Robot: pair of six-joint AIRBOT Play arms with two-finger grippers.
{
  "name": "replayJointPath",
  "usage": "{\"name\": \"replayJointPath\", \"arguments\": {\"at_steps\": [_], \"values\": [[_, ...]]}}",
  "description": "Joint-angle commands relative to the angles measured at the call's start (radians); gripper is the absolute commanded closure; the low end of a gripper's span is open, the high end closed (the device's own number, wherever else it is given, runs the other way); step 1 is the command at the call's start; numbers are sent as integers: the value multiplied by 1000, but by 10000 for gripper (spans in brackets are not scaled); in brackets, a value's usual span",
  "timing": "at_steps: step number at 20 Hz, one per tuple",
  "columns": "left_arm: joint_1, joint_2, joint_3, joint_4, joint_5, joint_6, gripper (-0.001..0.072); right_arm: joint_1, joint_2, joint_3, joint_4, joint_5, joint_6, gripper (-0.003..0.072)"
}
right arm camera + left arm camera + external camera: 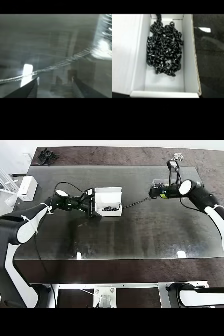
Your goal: Fold the box and place the chain.
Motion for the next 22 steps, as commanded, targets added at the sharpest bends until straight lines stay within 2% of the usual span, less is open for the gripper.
{"name": "replayJointPath", "arguments": {"at_steps": [1,4,9,10,11,12,13,14,15,18,22], "values": [[0,0,0,0,0,0,198,-65,-85,-56,64,-169,59,180],[0,0,0,0,0,0,198,-42,-154,-45,146,-290,59,181],[0,0,0,0,0,0,198,3,-280,80,184,-303,60,192],[0,0,0,0,0,0,199,8,-299,104,187,-303,60,231],[0,0,0,0,0,0,198,12,-313,120,189,-303,60,308],[0,0,0,0,0,0,198,13,-322,130,202,-303,60,342],[0,0,0,0,0,0,199,12,-324,130,203,-303,60,414],[0,0,0,0,0,0,198,9,-324,130,200,-305,59,609],[0,0,0,0,0,0,198,3,-324,130,200,-312,59,675],[0,0,0,0,0,0,198,8,-264,130,201,-291,59,677],[0,0,0,0,0,0,198,100,-16,132,200,-303,-31,676]]}}
